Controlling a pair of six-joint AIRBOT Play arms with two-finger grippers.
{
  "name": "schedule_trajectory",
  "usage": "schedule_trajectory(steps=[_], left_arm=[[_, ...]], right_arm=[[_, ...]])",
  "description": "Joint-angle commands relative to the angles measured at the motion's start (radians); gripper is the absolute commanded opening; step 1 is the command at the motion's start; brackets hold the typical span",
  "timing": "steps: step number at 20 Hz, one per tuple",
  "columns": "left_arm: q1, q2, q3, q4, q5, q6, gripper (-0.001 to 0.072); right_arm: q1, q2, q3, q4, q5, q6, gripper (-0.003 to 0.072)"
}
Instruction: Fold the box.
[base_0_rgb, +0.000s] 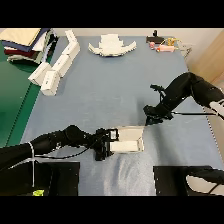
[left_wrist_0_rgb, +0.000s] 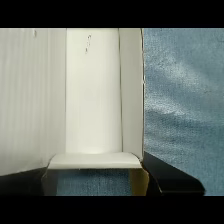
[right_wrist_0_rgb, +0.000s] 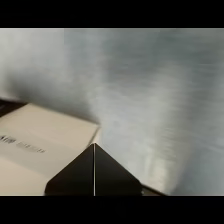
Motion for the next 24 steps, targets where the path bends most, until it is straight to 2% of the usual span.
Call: schedule_trajectory(steps=[1, 4, 8, 12, 16, 19, 24], left_arm=[[0.001, 0.000, 0.000, 0.000, 0.000, 0.000, 0.0527], [0.001, 0.000, 0.000, 0.000, 0.000, 0.000, 0.0527], [0.000, 0.000, 0.000, 0.000, 0.000, 0.000, 0.0527], [0.001, 0.000, 0.000, 0.000, 0.000, 0.000, 0.0527], [0.001, 0.000, 0.000, 0.000, 0.000, 0.000, 0.0527], [0.001, 0.000, 0.000, 0.000, 0.000, 0.000, 0.0527], [0.001, 0.000, 0.000, 0.000, 0.000, 0.000, 0.0527]], right_arm=[[-0.028, -0.109, 0.001, 0.251, -0.127, -0.263, 0.0003], [0.025, -0.107, 0.000, 0.233, -0.137, -0.359, 0.0004], [0.116, -0.064, -0.006, 0.137, -0.116, -0.370, 0.0004], [0.242, 0.046, -0.108, 0.015, 0.014, -0.409, 0.0004], [0.337, 0.173, -0.251, 0.012, 0.220, -0.500, 0.0004], [0.399, 0.261, -0.305, 0.009, 0.355, -0.546, 0.0004], [0.463, 0.401, -0.307, -0.014, 0.384, -0.559, 0.0004]])
